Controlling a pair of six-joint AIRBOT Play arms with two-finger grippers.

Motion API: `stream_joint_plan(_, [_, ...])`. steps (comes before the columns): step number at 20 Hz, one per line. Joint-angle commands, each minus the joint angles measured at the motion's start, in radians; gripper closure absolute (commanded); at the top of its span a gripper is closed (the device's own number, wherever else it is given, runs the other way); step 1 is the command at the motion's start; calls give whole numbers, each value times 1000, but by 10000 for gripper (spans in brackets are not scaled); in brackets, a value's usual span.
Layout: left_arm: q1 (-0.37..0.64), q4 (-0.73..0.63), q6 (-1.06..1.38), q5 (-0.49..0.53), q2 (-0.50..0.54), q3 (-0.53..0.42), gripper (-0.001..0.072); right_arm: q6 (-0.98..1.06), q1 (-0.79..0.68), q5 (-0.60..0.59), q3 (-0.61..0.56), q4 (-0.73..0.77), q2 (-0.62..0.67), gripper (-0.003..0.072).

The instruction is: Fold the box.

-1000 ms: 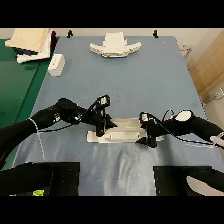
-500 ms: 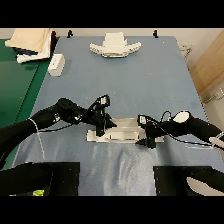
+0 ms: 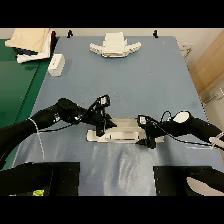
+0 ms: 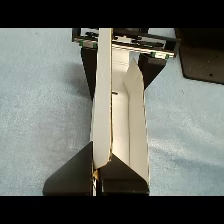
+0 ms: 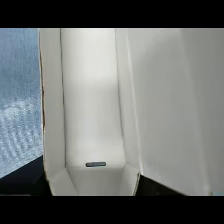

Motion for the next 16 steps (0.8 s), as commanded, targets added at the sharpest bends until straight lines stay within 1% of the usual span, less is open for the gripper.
stream_joint_plan(1, [0,0,0,0,0,0,694,0,1,-40,0,1,5,176])
stream_joint_plan(8, [0,0,0,0,0,0,694,-1,1,-98,3,6,33,176])
stream_joint_plan(16, [0,0,0,0,0,0,693,-1,1,-80,-1,7,34,176])
